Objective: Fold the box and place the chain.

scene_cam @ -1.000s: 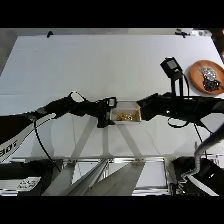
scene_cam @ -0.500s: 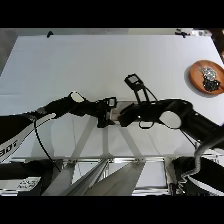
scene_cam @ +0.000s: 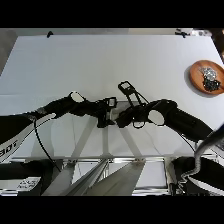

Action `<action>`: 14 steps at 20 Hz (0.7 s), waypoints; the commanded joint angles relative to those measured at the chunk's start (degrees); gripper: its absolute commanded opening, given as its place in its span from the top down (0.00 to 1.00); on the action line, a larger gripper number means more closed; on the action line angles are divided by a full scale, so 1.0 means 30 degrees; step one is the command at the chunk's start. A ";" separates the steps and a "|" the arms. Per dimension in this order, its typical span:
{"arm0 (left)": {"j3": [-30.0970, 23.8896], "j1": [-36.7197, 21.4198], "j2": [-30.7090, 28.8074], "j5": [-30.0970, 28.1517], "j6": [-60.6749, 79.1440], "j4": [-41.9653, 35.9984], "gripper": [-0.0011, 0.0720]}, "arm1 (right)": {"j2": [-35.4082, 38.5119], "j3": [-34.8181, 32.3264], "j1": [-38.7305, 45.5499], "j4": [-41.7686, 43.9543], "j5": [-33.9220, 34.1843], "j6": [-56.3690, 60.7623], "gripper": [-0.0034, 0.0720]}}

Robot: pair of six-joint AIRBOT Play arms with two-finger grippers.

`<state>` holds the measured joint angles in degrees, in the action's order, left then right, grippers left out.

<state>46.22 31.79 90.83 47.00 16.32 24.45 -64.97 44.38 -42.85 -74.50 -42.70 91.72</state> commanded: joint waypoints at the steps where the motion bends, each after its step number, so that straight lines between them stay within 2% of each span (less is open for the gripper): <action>1: -0.0007 0.0007 0.0000 -0.0007 0.0000 0.0000 0.61 | 0.0969 0.0000 0.0685 -0.2601 -0.3249 0.0197 0.72; 2: -0.0007 0.0007 0.0000 0.0000 0.0007 0.0000 0.61 | 0.1494 0.0000 0.1078 -0.3257 -0.3585 0.0401 0.72; 5: -0.0007 0.0007 0.0000 -0.0007 0.0007 0.0000 0.61 | 0.3912 -0.0015 0.2390 -0.3497 -0.2470 0.0240 0.72; 7: -0.0007 0.0007 0.0000 -0.0007 0.0007 0.0000 0.61 | 0.5034 -0.0204 0.3140 -0.4488 -0.3264 0.0219 0.72; 8: -0.0007 0.0007 0.0000 -0.0007 0.0007 0.0000 0.61 | 0.5377 -0.0627 0.3563 -0.4889 -0.3759 0.0211 0.67; 9: -0.0007 0.0007 0.0000 -0.0007 0.0007 0.0000 0.61 | 0.5712 -0.1341 0.4080 -0.4998 -0.3927 -0.0080 0.58; 10: -0.0007 0.0007 0.0000 -0.0007 0.0007 0.0000 0.61 | 0.6025 -0.2178 0.4532 -0.4998 -0.3730 -0.0393 0.58; 13: -0.0007 0.0007 0.0000 -0.0007 0.0007 0.0000 0.61 | 0.6309 -0.4634 0.5654 -0.4874 -0.1406 -0.2674 0.58; 14: -0.0007 0.0007 0.0000 -0.0007 0.0000 0.0000 0.61 | 0.6295 -0.5326 0.5909 -0.4707 -0.0160 -0.4146 0.55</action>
